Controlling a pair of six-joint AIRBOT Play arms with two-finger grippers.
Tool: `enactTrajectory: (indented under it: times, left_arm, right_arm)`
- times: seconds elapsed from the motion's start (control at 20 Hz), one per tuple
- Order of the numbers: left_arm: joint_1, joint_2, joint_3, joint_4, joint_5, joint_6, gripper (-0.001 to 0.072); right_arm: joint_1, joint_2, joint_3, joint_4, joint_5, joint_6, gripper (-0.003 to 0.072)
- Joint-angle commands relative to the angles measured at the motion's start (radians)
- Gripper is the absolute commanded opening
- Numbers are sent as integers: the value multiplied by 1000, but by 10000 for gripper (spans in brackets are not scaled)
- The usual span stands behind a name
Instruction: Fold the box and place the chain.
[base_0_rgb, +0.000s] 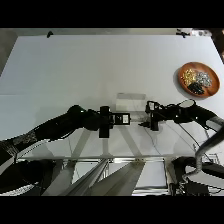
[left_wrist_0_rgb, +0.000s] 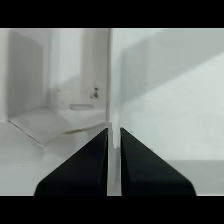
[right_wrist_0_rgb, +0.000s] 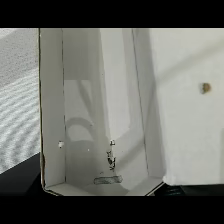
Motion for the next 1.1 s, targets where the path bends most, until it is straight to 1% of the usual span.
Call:
enactTrajectory:
  times: [0.0,0.05,0.1,0.2,0.35,0.4,0.45,0.5,0.55,0.8,0.85,0.95,1.05]
  left_arm:
    - [4,3,0,66,182,-18,98]
    - [8,3,0,97,186,-54,115]
    - [19,3,0,106,164,-76,183]
    - [42,3,0,85,60,-89,188]
    - [43,0,0,23,-140,-80,172]
    - [37,0,0,20,-188,-78,172]
    - [35,0,0,23,-209,-77,172]
    - [36,0,0,23,-212,-71,171]
    - [36,0,0,23,-201,-60,155]
    - [36,-2,0,23,-168,-56,156]
    - [36,-1,0,23,-149,-56,156]
    - [36,1,0,23,-65,-55,156]
    - [39,1,0,57,34,-56,156]
  right_arm:
    - [0,-1,0,0,0,0,412]
    - [0,-1,0,0,0,0,412]
    - [0,-1,0,0,0,0,412]
    - [0,-1,0,0,0,0,412]
    - [0,-1,0,0,0,0,412]
    - [0,-1,0,0,0,0,412]
    - [0,-1,0,0,0,0,412]
    - [0,-1,0,0,0,0,412]
    - [0,-1,0,0,0,0,412]
    - [0,-1,0,0,0,0,412]
    - [0,-1,0,0,0,0,412]
    - [0,-1,0,0,0,0,412]
    - [0,-1,0,0,0,0,412]
